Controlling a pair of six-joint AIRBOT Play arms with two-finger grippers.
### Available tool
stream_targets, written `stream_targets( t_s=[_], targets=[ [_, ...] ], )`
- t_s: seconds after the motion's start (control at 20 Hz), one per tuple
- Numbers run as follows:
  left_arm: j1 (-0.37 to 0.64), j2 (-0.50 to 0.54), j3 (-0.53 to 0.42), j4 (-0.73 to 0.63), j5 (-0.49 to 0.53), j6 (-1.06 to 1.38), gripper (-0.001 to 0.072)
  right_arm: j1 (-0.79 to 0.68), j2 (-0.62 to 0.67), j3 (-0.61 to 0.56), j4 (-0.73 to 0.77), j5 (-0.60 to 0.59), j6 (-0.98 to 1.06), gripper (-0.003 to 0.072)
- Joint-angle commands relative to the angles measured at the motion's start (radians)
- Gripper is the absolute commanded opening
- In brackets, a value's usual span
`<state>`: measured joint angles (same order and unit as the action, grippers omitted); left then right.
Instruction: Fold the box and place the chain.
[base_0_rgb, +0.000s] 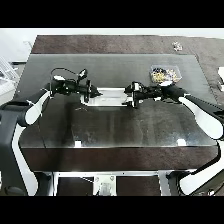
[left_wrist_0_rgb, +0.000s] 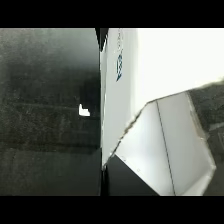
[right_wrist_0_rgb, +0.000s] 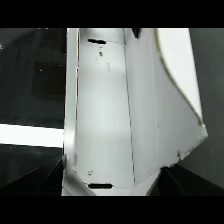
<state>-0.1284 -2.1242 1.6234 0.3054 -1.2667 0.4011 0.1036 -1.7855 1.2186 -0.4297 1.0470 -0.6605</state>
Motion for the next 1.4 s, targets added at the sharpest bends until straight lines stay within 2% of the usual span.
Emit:
stream_targets(
  t_s=[0.0, 0.55, 0.8, 1.35],
  targets=[
    [0.0, -0.001, 0.0, 0.0, 0.002, -0.001, 0.0022, 0.001, -0.009, 0.004, -0.019, 0.06, -0.014, 0.069],
    [0.0, -0.001, 0.0, 0.0, 0.002, -0.001, 0.0022, 0.002, -0.097, 0.094, -0.009, 0.063, 0.032, 0.0689],
    [0.0, -0.001, 0.0, 0.0, 0.002, -0.001, 0.0022, 0.001, -0.139, 0.145, -0.01, 0.134, 0.033, 0.069],
    [0.0, -0.001, 0.0, 0.0, 0.002, -0.001, 0.0022, 0.002, -0.146, 0.152, -0.027, 0.151, 0.043, 0.0689]
  ],
)
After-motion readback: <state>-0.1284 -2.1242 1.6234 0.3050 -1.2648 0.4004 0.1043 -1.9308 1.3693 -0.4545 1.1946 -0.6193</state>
